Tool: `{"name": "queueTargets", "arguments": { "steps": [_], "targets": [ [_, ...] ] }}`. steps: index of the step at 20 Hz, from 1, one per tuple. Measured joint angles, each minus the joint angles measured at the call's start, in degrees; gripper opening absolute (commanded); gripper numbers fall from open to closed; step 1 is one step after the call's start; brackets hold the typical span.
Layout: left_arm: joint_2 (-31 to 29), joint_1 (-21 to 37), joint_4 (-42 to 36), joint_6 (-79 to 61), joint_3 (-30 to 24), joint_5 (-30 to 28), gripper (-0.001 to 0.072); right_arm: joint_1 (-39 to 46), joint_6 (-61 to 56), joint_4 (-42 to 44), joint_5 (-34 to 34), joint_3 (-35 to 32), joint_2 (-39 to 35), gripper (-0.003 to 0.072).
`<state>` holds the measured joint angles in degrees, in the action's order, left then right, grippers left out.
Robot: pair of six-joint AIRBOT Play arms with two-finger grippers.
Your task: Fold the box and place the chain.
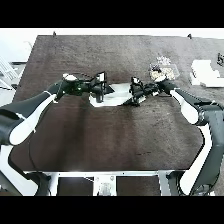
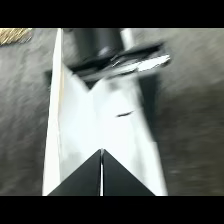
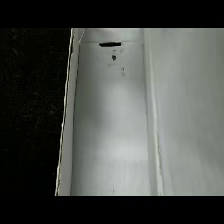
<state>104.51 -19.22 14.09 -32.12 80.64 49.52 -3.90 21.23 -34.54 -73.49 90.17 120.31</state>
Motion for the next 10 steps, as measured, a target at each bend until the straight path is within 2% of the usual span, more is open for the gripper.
{"name": "queueTargets", "arguments": {
  "steps": [6, 10],
  "targets": [
    [3.41, -0.22, -0.63, -0.81, 4.74, -6.12, 0.0019, 0.0, -0.02, 0.02, 0.0, 0.0, 0.0, 0.0456],
    [4.35, -0.22, -0.72, -0.9, 5.81, -7.8, 0.0019, 0.0, -0.02, 0.02, 0.0, 0.0, 0.0, 0.0456]
  ]
}}
